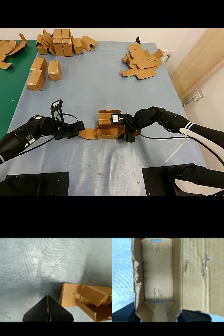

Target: Fold the box.

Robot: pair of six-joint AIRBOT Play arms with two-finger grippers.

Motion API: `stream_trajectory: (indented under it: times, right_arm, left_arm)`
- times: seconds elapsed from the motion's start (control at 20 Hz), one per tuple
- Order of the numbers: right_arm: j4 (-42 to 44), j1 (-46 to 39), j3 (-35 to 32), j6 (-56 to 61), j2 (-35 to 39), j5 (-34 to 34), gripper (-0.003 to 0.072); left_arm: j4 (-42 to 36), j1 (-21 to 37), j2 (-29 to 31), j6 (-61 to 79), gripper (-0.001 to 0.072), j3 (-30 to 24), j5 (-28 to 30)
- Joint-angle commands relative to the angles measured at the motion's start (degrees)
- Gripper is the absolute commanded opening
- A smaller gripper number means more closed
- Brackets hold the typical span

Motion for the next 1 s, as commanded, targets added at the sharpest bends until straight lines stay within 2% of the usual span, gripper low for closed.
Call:
stream_trajectory:
  times: [0.0, 0.2, 0.4, 0.65, 0.95]
  right_arm:
    - [0.02, 0.02, 0.02, 0.02, 0.0, 0.0, 0.0556]
    - [0.02, 0.02, 0.02, 0.02, 0.0, 0.02, 0.0556]
    - [0.02, 0.04, 0.02, 0.02, 0.0, 0.02, 0.0556]
    - [0.04, 0.02, 0.02, 0.02, 0.0, 0.02, 0.0556]
    - [0.04, 0.04, 0.02, 0.02, 0.0, 0.0, 0.0556]
  left_arm:
    - [-3.3, 0.09, -1.22, -0.04, 0.0011, -0.48, 0.74]
    - [-7.04, 0.07, -1.2, 0.17, 0.0011, -1.97, 0.9]
    - [-13.62, 0.04, -1.2, 6.93, 0.001, -2.25, 0.94]
    - [-14.19, 0.04, -1.9, 8.11, 0.0011, -2.25, 1.01]
    - [-22.43, -2.91, -2.08, 15.39, 0.0011, -2.25, 3.43]
